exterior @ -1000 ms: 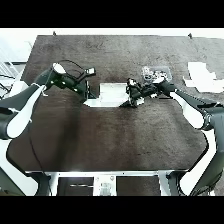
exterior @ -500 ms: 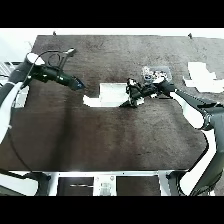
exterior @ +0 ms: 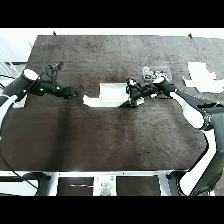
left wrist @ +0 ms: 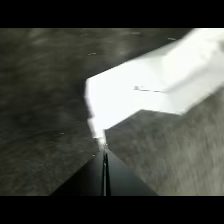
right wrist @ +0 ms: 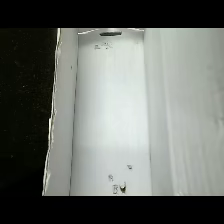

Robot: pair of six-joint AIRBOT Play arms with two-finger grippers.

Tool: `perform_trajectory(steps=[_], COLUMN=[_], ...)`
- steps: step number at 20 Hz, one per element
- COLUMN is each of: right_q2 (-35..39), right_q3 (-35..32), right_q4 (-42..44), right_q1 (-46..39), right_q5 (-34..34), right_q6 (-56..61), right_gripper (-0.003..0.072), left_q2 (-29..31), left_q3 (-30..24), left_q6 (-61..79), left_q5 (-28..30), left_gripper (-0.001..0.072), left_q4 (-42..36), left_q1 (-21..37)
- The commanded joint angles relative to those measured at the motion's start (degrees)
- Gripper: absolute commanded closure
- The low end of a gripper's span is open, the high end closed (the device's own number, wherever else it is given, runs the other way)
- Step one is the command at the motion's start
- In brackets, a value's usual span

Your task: Fold the box and place the chain.

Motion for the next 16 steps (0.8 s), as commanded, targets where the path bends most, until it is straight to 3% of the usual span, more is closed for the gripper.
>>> perform_trajectory(steps=[1,8,16], right_q2=[0.0,0.0,0.0], right_q3=[0.0,0.0,0.0], right_q4=[0.0,0.0,0.0], right_q1=[0.0,0.0,0.0], right_q5=[0.0,0.0,0.0], right_q6=[0.0,0.0,0.0], right_gripper=[0.0099,0.0099,0.0099], left_q2=[0.2,-4.4,-9.0], left_q3=[-2.6,-2.6,-2.6], left_q6=[-3.6,-5.5,-3.8], left_q5=[4.2,2.8,3.6], left_gripper=[0.0693,0.0693,0.0693], left_q4=[0.6,0.0,-8.2], left_q1=[0.1,0.2,-1.6])
